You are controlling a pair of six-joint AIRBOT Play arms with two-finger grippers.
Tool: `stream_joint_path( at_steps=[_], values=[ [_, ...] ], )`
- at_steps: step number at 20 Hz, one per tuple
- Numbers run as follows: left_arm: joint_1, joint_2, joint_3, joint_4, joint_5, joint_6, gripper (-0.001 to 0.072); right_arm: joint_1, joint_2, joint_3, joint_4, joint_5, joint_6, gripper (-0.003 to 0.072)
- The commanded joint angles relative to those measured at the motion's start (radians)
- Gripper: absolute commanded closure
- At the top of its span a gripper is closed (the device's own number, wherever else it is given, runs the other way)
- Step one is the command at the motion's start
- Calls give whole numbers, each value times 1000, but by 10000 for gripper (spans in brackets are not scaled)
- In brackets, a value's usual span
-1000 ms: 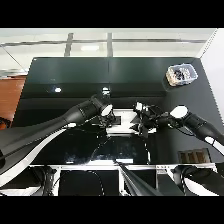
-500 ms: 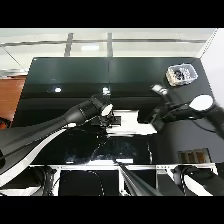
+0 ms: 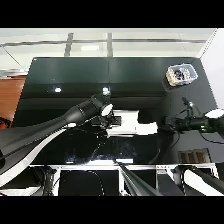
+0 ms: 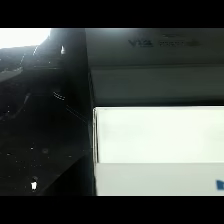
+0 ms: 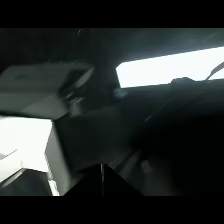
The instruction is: Fold the box and place the chain.
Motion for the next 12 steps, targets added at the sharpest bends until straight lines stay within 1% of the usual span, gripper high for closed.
stream_joint_path(
  at_steps=[1, 3, 5, 7, 8, 9, 10, 12],
  values=[
    [0, 0, 0, -2, 2, 1, 688, 94, -113, -26, 156, 8, -70, 670],
    [0, 0, 0, -2, 2, 1, 688, 162, -150, -16, 249, 3, -121, 670],
    [0, 0, 0, -2, 2, 1, 688, 196, -156, 36, 265, 26, -148, 669],
    [0, 0, 0, -2, 2, 1, 688, 196, -155, 119, 265, 103, -176, 670],
    [0, 0, 0, -2, 2, 1, 688, 197, -155, 158, 266, 143, -179, 634],
    [0, 0, 0, -2, 2, 1, 688, 199, -155, 192, 270, 186, -179, 306],
    [0, 0, 0, -3, 2, 1, 687, 203, -155, 218, 269, 221, -178, 219],
    [0, 0, 0, -3, 2, 1, 688, 231, -155, 240, 268, 256, -163, 221]
  ],
)
